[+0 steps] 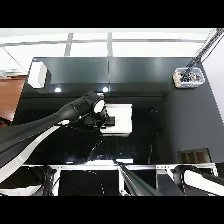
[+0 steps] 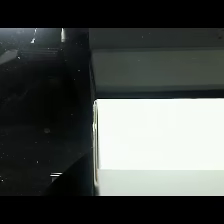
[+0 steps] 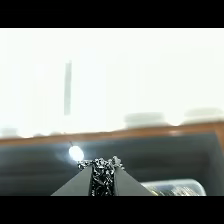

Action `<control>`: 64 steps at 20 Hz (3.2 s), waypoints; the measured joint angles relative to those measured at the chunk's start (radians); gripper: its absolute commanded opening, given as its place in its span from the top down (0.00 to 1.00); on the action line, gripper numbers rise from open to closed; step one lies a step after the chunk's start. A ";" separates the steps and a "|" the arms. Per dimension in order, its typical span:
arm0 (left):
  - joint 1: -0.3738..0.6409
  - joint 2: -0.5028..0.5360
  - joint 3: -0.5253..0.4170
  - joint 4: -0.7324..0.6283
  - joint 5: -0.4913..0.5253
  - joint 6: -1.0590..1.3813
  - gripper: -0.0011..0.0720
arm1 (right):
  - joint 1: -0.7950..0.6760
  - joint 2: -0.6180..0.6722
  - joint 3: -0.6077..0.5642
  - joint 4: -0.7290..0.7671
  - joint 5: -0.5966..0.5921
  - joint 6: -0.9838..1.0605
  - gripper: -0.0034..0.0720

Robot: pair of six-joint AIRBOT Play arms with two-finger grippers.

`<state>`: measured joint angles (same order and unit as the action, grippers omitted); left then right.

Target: Fold the box and place the chain.

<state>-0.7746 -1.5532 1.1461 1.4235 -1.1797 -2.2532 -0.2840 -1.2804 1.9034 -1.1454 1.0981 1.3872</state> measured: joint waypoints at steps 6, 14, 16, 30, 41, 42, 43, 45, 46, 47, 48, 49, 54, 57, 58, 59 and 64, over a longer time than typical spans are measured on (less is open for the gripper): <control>0.000 0.000 0.000 0.000 0.004 0.000 0.95 | 0.032 0.135 0.000 0.159 0.137 -0.007 0.93; 0.000 0.000 0.000 0.001 0.018 0.000 0.95 | 0.229 0.267 -0.156 0.204 0.296 -0.012 0.94; 0.000 0.000 0.000 0.002 0.020 0.000 0.95 | 0.277 0.294 -0.220 0.206 0.308 -0.013 0.95; 0.000 0.000 0.000 0.005 0.025 0.000 0.95 | 0.455 0.328 -0.408 0.422 0.300 -0.035 0.94; 0.000 0.000 0.000 0.005 0.024 0.000 0.95 | 0.547 0.317 -0.672 0.468 0.208 -0.048 0.94; 0.000 0.000 0.000 0.005 0.024 0.000 0.95 | 0.560 0.316 -0.724 0.469 0.185 -0.048 0.94; 0.000 0.000 0.000 0.005 0.024 0.000 0.95 | 0.572 0.312 -0.769 0.468 0.161 -0.049 0.94; 0.000 0.000 0.000 0.006 0.024 0.000 0.95 | 0.602 0.296 -0.855 0.468 0.103 -0.049 0.94; 0.000 0.000 0.000 0.008 0.024 0.000 0.95 | 0.615 0.285 -0.887 0.468 0.078 -0.049 0.94; 0.000 0.000 0.000 0.008 0.024 0.000 0.95 | 0.626 0.271 -0.917 0.462 0.051 -0.049 0.94; 0.000 0.000 0.000 0.008 0.024 0.000 0.95 | 0.635 0.258 -0.937 0.460 0.032 -0.049 0.94; 0.000 0.000 0.000 0.008 0.024 0.000 0.95 | 0.643 0.243 -0.954 0.447 0.016 -0.049 0.94; 0.000 0.000 0.000 0.008 0.024 0.000 0.95 | 0.655 0.202 -0.988 0.379 -0.021 -0.042 0.27; 0.000 0.000 0.000 0.008 0.024 0.000 0.95 | 0.605 0.212 -0.993 0.335 -0.016 -0.040 0.27; 0.000 0.000 0.000 0.008 0.023 0.000 0.95 | 0.567 0.222 -0.994 0.302 -0.013 -0.040 0.27; 0.000 0.000 0.000 0.008 0.023 0.000 0.95 | 0.527 0.230 -0.994 0.259 -0.015 -0.039 0.27; 0.000 0.000 0.000 0.008 0.023 0.000 0.95 | 0.390 0.207 -1.023 -0.138 -0.181 0.098 0.00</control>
<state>-0.7746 -1.5532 1.1461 1.4311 -1.1564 -2.2532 0.1062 -1.0733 0.8803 -1.2835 0.9169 1.4857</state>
